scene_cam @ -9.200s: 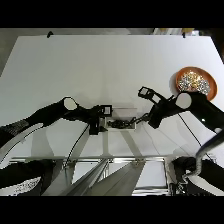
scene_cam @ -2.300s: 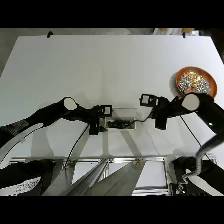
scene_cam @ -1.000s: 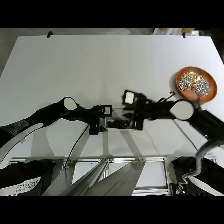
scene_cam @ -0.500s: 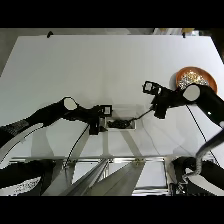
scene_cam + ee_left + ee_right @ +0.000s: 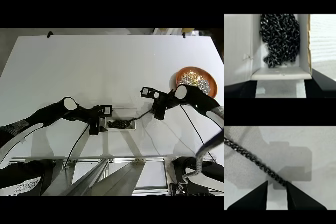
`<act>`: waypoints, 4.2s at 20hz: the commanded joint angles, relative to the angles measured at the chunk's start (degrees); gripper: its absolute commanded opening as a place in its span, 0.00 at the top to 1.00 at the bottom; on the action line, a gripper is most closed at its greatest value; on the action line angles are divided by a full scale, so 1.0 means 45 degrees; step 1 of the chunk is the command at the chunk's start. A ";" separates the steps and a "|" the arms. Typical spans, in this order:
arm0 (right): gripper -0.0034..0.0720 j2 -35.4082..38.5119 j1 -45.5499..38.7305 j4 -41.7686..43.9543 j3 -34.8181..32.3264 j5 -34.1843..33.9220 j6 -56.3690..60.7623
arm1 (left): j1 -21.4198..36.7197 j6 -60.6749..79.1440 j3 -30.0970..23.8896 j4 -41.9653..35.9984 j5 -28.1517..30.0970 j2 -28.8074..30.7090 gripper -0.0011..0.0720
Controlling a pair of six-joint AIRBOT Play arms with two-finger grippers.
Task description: Fold the box and place the chain.
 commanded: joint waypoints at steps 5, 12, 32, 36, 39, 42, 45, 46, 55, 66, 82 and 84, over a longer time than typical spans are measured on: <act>0.93 -0.0782 0.0461 0.0063 0.0010 -0.0369 -0.0437 | 0.0000 0.0005 -0.0005 0.0000 0.0000 0.0000 0.84; 0.93 0.1171 0.0461 -0.0253 0.0010 0.1146 -0.0209 | 0.0000 0.0005 -0.0005 0.0000 0.0000 -0.0005 0.84; 0.93 0.6528 0.5440 0.5795 0.0010 -0.1588 0.2618 | 0.0000 0.0005 -0.0005 0.0000 0.0000 0.0000 0.84; 0.93 0.6528 0.5435 0.6717 0.0010 -0.2045 0.2623 | 0.0000 0.0005 -0.0005 -0.0005 -0.0005 -0.0005 0.84; 0.93 0.6523 0.5435 0.6620 0.0010 -0.2074 0.2623 | 0.0000 0.0005 -0.0005 -0.0005 -0.0005 -0.0005 0.84; 0.93 0.6499 0.5430 0.6615 0.0010 -0.2113 0.2623 | 0.0000 0.0005 -0.0005 0.0000 0.0000 0.0000 0.84; 0.93 0.6499 0.5430 0.6761 0.0019 -0.2764 0.3147 | 0.0000 0.0005 -0.0005 -0.0005 0.0000 0.0000 0.84; 0.93 0.6499 0.5430 0.6756 0.0019 -0.2895 0.3342 | 0.0000 0.0005 -0.0005 -0.0005 0.0000 0.0000 0.84; 0.93 0.6489 0.5430 0.5251 0.0019 -0.2866 0.5299 | 0.0000 0.0005 -0.0005 -0.0005 0.0000 -0.0005 0.84; 0.60 0.2856 0.5435 0.1112 0.0194 0.1491 0.6373 | 0.0000 0.0005 -0.0005 -0.0005 0.0000 -0.0005 0.84; 0.93 -0.1375 0.4401 0.1826 0.4881 0.1690 0.7028 | 0.0000 0.0005 -0.0005 -0.0005 0.0000 0.0000 0.84; 0.93 -0.1627 0.4843 0.1826 0.4867 0.1836 0.6863 | 0.0000 0.0005 -0.0005 -0.0005 0.0000 -0.0005 0.84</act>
